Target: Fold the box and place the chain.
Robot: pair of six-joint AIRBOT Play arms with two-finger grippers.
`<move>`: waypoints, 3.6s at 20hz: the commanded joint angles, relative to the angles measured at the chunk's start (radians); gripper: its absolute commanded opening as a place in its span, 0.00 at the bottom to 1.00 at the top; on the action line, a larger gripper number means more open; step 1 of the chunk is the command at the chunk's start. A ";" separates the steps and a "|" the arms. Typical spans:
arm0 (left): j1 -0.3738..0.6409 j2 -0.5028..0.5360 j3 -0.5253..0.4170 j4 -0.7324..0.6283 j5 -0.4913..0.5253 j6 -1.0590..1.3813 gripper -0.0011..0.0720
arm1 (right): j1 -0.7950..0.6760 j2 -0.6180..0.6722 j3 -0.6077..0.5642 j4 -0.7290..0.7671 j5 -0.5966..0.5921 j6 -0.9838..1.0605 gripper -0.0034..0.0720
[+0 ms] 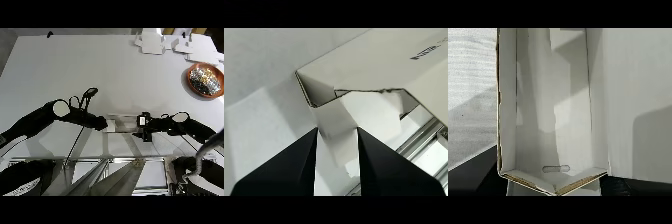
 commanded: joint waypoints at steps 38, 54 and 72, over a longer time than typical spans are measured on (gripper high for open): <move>-0.314 -0.324 0.395 0.623 -0.220 -0.946 0.38 | 0.000 0.001 0.000 0.000 0.000 0.000 0.59; -0.338 -0.373 0.426 0.667 -0.263 -0.908 0.08 | 0.000 0.001 0.000 0.000 0.000 0.000 0.59; -0.323 -0.306 0.426 0.663 -0.293 -0.651 0.52 | 0.000 0.001 0.000 0.000 0.000 0.000 0.59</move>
